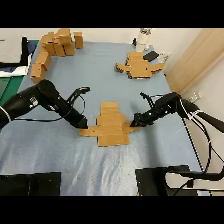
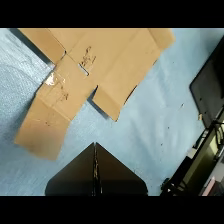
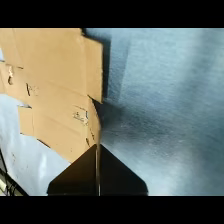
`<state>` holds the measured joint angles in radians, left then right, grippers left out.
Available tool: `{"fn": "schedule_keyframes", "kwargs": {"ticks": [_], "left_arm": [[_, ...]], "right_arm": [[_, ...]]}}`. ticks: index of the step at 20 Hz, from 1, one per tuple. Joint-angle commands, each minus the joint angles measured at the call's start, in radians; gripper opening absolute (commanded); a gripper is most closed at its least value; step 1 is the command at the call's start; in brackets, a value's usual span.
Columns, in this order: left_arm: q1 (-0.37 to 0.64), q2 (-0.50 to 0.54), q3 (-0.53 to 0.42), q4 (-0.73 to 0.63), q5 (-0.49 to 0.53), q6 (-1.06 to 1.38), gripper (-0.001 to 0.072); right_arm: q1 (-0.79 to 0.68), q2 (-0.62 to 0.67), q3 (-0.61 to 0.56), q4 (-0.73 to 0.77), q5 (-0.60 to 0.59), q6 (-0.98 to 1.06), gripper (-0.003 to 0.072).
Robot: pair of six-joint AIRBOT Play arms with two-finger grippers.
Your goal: Fold the box.
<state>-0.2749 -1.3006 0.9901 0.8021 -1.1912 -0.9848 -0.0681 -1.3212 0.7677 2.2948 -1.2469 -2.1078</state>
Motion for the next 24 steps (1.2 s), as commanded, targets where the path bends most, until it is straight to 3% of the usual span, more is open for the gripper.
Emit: {"fn": "schedule_keyframes", "kwargs": {"ticks": [1,4,6,7,11,17,24], "left_arm": [[0.101,0.0,0.0,-0.117,-0.043,0.06,0.0013],[0.198,-0.001,-0.002,-0.134,-0.066,0.062,0.0021],[0.251,-0.001,-0.007,-0.129,-0.066,0.06,0.0497],[0.276,-0.001,-0.009,-0.129,-0.066,0.055,0.0464],[0.338,-0.027,-0.017,-0.129,-0.069,0.054,0.047],[0.343,-0.154,-0.059,-0.146,-0.04,0.06,0.0469],[0.321,-0.307,-0.058,-0.418,-0.002,0.26,0.0469]], "right_arm": [[0.026,-0.005,-0.015,0.076,-0.02,-0.097,0.0005],[0.099,-0.004,-0.083,0.209,0.017,-0.221,0.0005],[0.155,0.017,-0.135,0.251,0.056,-0.277,0.0005],[0.178,0.041,-0.16,0.272,0.081,-0.299,0.0005],[0.233,0.156,-0.213,0.305,0.134,-0.329,0.0005],[0.27,0.212,-0.217,0.313,0.138,-0.324,0.0005],[0.314,0.227,-0.217,0.313,0.134,-0.305,0.0005]]}}
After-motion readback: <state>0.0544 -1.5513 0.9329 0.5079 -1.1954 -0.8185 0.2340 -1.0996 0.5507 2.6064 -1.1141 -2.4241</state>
